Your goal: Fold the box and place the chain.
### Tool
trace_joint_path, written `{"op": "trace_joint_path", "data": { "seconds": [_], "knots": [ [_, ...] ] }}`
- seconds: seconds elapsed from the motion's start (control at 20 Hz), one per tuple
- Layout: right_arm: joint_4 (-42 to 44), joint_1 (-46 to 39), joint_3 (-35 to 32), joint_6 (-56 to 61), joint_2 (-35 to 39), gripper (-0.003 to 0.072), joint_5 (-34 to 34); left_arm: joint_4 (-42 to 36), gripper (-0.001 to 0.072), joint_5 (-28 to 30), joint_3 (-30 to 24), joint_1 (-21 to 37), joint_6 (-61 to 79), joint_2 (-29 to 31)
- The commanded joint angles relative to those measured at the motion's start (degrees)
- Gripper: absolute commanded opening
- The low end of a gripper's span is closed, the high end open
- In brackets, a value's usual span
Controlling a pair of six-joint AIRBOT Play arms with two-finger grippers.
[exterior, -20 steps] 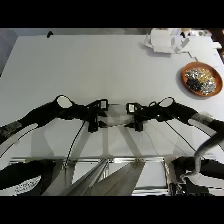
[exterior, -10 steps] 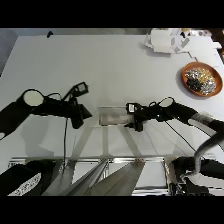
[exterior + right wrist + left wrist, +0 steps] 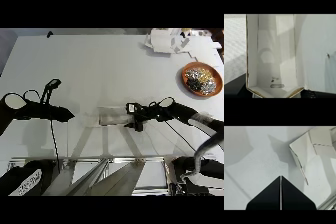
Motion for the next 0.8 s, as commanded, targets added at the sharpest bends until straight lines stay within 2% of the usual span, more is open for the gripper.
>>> {"op": "trace_joint_path", "data": {
  "seconds": [0.0, 0.25, 0.5, 0.75],
  "knots": [
    [0.0, 0.0, 0.0, 0.0, 0.0, 0.0416, 0.0, -3.5, 0.0004, 1.6, -1.6, 0.1, -3.2, -6.6],
    [0.0, 0.0, 0.0, 0.0, 0.0, 0.0416, 0.0, -8.3, 0.0004, 4.3, -1.6, -4.0, -3.5, -12.8],
    [0.0, 0.0, 0.0, 0.0, 0.0, 0.0416, 0.0, -13.7, 0.0004, 4.8, -1.6, -7.7, 0.4, -13.1],
    [0.0, 0.0, 0.0, 0.0, 0.0, 0.0416, 0.0, -14.0, 0.0004, 5.0, -1.6, -9.9, 0.2, -13.2]
  ]
}}
